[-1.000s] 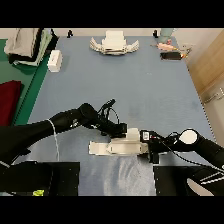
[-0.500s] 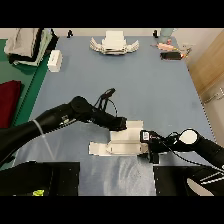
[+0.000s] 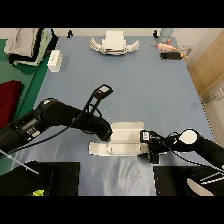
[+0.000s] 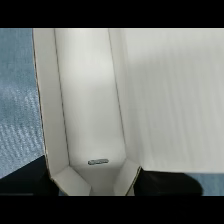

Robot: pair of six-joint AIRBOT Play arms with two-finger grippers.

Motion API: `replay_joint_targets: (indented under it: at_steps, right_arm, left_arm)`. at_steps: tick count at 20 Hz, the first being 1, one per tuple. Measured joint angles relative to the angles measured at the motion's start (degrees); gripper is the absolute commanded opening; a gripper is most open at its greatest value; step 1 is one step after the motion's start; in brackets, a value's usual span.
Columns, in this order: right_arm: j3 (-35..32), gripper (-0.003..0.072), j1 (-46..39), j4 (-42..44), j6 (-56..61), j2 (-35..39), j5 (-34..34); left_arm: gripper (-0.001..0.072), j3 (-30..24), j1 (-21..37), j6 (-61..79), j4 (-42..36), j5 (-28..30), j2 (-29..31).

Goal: Fold the box.

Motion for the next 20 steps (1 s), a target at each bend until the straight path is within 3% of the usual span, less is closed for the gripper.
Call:
replay_joint_targets:
  at_steps: [3,4,5,6,13,14,15,20]
  right_arm:
    - [0.0,0.0524,0.0,0.0,0.0,0.0,0.0]
    - [0.0,0.0524,0.0,0.0,0.0,0.0,0.0]
    - [0.0,0.0524,0.0,0.0,0.0,0.0,0.0]
    - [0.0,0.0524,0.0,0.0,0.0,0.0,0.0]
    - [0.0,0.0524,0.0,0.0,0.0,0.0,0.0]
    - [0.0,0.0524,0.0,0.0,0.0,0.0,0.0]
    - [0.0,0.0524,0.0,0.0,0.0,0.0,0.0]
    - [0.0,0.0524,0.0,0.0,0.0,0.0,0.0]
  left_arm:
    - [0.0018,-2.1,-3.4,12.9,1.9,-1.2,2.3]
    - [0.0145,-3.7,-3.7,19.2,0.8,-1.3,3.4]
    - [0.0584,-5.5,-3.8,25.0,-0.6,-1.3,4.6]
    - [0.0713,-7.4,-3.6,30.0,-2.1,-1.1,5.7]
    - [0.0712,-19.3,3.9,51.1,-10.7,1.9,9.4]
    - [0.069,-20.0,4.4,53.6,-11.8,2.2,9.2]
    - [0.059,-20.6,4.8,55.9,-13.2,2.9,8.8]
    - [0.0594,-21.8,5.6,63.8,-19.8,6.6,4.0]
